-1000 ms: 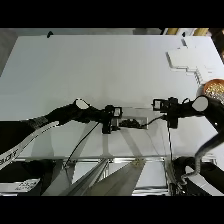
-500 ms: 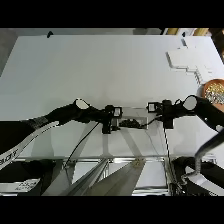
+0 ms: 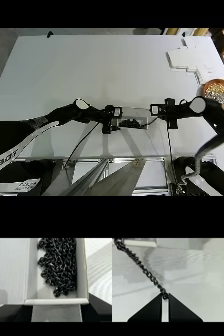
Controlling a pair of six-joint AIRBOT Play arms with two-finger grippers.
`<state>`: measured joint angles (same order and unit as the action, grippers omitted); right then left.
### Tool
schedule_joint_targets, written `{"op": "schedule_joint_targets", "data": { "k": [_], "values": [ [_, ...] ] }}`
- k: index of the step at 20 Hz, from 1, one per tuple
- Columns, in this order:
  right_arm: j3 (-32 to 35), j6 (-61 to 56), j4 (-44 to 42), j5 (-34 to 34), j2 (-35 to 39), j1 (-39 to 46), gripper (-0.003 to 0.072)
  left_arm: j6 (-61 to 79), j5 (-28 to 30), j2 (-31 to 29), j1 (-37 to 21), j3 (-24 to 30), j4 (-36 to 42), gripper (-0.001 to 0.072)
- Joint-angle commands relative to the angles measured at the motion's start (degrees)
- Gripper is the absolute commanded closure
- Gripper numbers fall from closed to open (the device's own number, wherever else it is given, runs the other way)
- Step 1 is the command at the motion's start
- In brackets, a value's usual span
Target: Fold the box and place the chain.
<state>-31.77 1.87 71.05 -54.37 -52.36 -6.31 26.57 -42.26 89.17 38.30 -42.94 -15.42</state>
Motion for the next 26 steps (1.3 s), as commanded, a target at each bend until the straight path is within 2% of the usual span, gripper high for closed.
{"op": "schedule_joint_targets", "data": {
  "k": [1,3,5,8,13,17,18,20,21,23,26],
  "values": [
    [0.0,-2.1,-6.2,-4.9,12.9,-1.7,0.0669,0.0,0.0,0.0,0.0,0.0,0.0,0.0398],
    [0.0,-6.1,-13.1,-7.1,16.7,-3.5,0.0669,0.0,0.0,0.0,0.0,0.0,0.0,0.0398],
    [0.0,-8.9,-21.0,-7.6,17.4,-5.7,0.0669,0.0,0.0,0.0,0.0,0.0,0.0,0.0398],
    [0.0,-9.2,-28.3,-2.6,17.0,-10.6,0.0669,0.0,0.0,0.0,0.0,0.0,0.0,0.0399],
    [0.0,-9.2,-29.6,10.2,11.9,-19.5,0.0669,0.0,0.0,0.0,0.0,0.0,0.0,0.0399],
    [0.0,-10.4,-25.4,12.0,4.5,-21.2,0.0668,0.0,0.0,0.0,0.0,0.0,0.0,0.0399],
    [0.0,-12.2,-23.2,11.8,3.3,-21.2,0.0624,0.0,0.0,0.0,0.0,0.0,0.0,0.0399],
    [-0.5,-14.7,-20.7,11.0,2.9,-21.2,0.0421,0.0,0.0,0.0,0.0,0.0,0.0,0.0399],
    [-2.1,-15.6,-19.1,9.0,2.9,-21.2,0.0411,0.0,0.0,0.0,0.0,0.0,0.0,0.0398],
    [-7.6,-18.4,-15.6,4.0,2.9,-21.1,0.0441,0.0,0.0,0.0,0.0,0.0,0.0,0.0399],
    [-17.4,-21.2,-12.9,-1.3,0.9,-18.6,0.0669,0.0,0.0,0.0,0.0,0.0,0.0,0.0399]
  ]
}}
